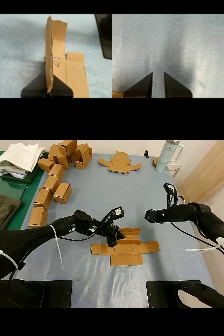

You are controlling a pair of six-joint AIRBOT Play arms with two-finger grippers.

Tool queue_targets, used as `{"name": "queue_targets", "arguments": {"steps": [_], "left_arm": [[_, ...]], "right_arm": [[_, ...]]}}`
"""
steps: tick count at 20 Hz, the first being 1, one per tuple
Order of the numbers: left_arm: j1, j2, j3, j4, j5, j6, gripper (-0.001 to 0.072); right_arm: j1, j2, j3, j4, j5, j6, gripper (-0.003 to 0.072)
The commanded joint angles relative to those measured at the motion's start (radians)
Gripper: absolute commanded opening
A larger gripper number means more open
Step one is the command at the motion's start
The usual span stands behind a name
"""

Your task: Fold the box.

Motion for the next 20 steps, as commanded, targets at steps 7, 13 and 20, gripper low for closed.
{"name": "queue_targets", "arguments": {"steps": [7, 13, 20], "left_arm": [[0.000, 0.007, -0.040, -0.013, 0.019, 0.002, 0.0010], [0.014, 0.051, -0.039, -0.005, 0.043, 0.033, 0.0014], [0.024, 0.051, -0.039, 0.017, 0.024, 0.033, 0.0017]], "right_arm": [[0.005, -0.001, 0.001, -0.007, 0.000, -0.004, 0.0217], [0.005, -0.001, 0.001, -0.006, 0.000, -0.003, 0.0217], [0.005, -0.001, 0.001, -0.007, 0.000, -0.004, 0.0218]]}}
